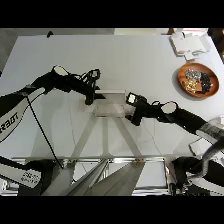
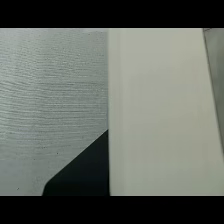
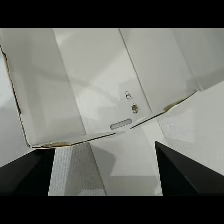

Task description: Fold the box and place the chain.

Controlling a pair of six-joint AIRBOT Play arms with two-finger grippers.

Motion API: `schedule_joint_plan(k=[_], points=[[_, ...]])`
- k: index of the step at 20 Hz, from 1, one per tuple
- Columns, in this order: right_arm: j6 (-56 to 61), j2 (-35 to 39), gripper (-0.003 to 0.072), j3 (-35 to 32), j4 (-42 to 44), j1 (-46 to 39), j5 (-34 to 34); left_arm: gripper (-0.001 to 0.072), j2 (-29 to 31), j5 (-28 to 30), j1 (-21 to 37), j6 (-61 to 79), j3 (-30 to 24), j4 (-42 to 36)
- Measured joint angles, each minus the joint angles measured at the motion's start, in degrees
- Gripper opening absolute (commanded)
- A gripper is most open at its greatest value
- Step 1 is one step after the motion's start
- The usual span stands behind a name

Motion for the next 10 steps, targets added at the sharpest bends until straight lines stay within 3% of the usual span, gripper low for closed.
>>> schedule_joint_plan(k=[10], points=[[3.4, 0.0, 0.0694, 0.8, 4.3, 0.0, 0.3, 0.0012, 0.0, 0.0, 0.0, 0.0, 0.0, 0.0]])
